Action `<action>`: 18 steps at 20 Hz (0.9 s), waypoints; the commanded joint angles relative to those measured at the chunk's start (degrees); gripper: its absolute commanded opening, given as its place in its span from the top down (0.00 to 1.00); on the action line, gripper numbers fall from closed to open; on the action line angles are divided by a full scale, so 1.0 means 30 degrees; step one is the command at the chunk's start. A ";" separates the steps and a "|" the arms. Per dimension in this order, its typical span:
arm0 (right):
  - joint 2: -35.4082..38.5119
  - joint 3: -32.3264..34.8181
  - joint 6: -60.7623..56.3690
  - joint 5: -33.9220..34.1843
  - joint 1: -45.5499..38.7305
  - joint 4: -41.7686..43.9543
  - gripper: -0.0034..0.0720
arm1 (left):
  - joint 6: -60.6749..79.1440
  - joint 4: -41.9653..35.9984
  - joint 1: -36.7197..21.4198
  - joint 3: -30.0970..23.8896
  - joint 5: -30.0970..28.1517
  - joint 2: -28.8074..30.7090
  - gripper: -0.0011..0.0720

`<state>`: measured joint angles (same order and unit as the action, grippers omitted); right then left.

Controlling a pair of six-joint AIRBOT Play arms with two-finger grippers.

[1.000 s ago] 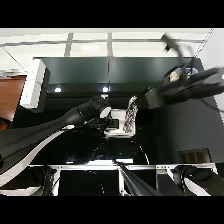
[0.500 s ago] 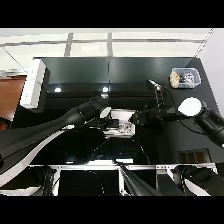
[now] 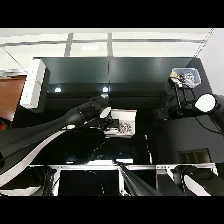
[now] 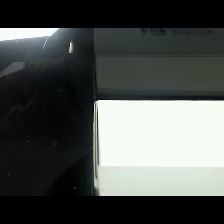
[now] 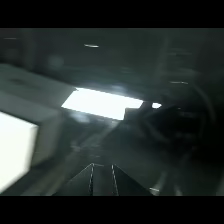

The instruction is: Fold the box and place the chain.

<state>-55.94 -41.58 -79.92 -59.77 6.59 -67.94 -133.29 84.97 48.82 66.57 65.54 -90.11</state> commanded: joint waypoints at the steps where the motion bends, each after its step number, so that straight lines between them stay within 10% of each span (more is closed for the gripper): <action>1: 0.0029 0.0648 0.0007 0.0423 -0.0707 -0.1217 0.79 | -0.0007 -0.0131 -0.0022 0.0015 -0.0321 -0.0277 0.95; 8: 0.0029 0.0772 0.0015 0.0663 -0.0678 -0.1217 0.79 | -0.0080 -0.0146 -0.0015 0.0430 -0.0255 -0.0255 0.92; 11: 0.0022 0.0772 0.0262 0.0838 -0.0685 -0.1239 0.79 | -0.0437 0.0036 0.0095 0.1377 0.0102 0.0175 0.37; 18: 0.0029 0.0772 0.0364 0.1151 -0.0685 -0.1311 0.79 | 0.3147 0.5319 0.0998 -0.0612 0.2208 0.6120 0.38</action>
